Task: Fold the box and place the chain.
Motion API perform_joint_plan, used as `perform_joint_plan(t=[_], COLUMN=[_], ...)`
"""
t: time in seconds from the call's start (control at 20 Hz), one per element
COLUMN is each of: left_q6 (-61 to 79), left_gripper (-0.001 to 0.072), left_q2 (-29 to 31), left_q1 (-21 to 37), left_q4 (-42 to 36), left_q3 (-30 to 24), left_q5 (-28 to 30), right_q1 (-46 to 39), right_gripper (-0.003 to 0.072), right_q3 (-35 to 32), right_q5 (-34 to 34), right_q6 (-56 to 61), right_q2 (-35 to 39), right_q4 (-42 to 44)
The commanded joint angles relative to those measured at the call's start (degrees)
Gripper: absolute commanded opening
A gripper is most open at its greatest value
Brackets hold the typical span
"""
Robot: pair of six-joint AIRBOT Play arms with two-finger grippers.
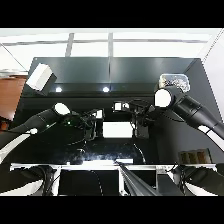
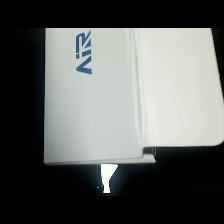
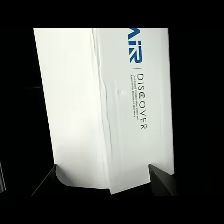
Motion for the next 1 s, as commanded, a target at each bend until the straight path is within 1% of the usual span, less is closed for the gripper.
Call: perform_joint_plan(t=[0.0, 0.35, 0.6, 0.7, 0.95], left_q6=[0.0, 0.0, 0.0, 0.0, 0.0], left_gripper=[0.0491, 0.049, 0.049, 0.0491, 0.0491], left_q2=[-0.02, -0.02, -0.02, -0.02, -0.02], left_q1=[0.0, 0.0, 0.0, 0.0, 0.0], left_q4=[0.0, 0.0, 0.0, 0.0, 0.02], left_q3=[-0.02, -0.02, -0.02, -0.02, -0.02], left_q5=[0.0, 0.0, 0.0, 0.0, 0.02], right_q1=[0.02, 0.02, 0.02, 0.02, -0.02], right_gripper=[0.0697, 0.0696, 0.0695, 0.0696, 0.0696], right_q3=[-0.02, -0.02, -0.02, 0.37, 6.67], right_q5=[0.68, -3.28, -4.52, -3.37, 1.9], right_q6=[0.96, 0.94, 0.94, 1.25, 7.43], right_q2=[0.2, 0.17, -0.5, -0.24, 2.08], right_q4=[0.2, 0.11, -0.07, 0.17, 0.2])
